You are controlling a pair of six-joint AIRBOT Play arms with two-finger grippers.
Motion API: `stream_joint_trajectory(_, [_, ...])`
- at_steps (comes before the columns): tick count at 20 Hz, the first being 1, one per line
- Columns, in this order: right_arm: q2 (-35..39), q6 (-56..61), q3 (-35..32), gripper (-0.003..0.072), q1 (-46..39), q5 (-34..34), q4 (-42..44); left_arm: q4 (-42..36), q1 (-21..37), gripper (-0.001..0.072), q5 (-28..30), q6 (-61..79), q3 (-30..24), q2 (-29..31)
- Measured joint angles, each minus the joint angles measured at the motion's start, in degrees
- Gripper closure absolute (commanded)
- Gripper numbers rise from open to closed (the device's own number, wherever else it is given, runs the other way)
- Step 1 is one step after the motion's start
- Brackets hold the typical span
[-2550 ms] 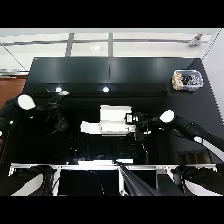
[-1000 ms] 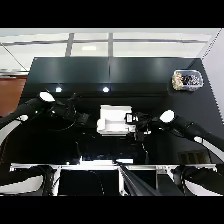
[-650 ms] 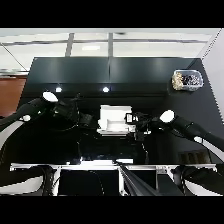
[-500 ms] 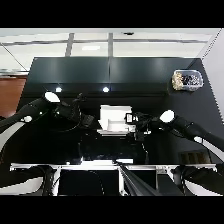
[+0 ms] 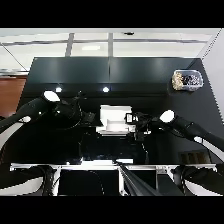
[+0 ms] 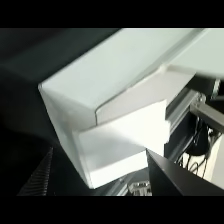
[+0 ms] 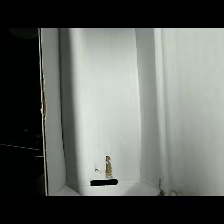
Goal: Fold the box and place the chain.
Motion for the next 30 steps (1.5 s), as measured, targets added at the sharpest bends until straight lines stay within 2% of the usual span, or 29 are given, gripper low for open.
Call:
stream_joint_trajectory(8, [0.0,0.02,0.0,0.0553,0.0,-0.02,0.0,2.05,-2.97,0.01,1.31,-3.48,2.6,0.02])
stream_joint_trajectory(10, [0.0,0.02,0.02,0.0553,0.0,-0.02,0.0,3.41,-4.31,0.0121,2.12,-5.68,2.73,0.02])
stream_joint_trajectory(16, [0.0,0.02,0.02,0.0553,0.0,-0.02,0.0,7.69,-9.88,0.0121,10.21,-15.45,3.26,0.02])
stream_joint_trajectory(19, [0.0,0.09,0.0,0.0553,0.0,-0.02,0.0,10.45,-11.72,0.0121,12.15,-19.82,4.37,0.02])
stream_joint_trajectory(30, [0.0,0.07,0.0,0.0553,0.0,-0.07,0.0,25.77,-16.17,0.0121,11.82,-33.03,8.02,0.02])
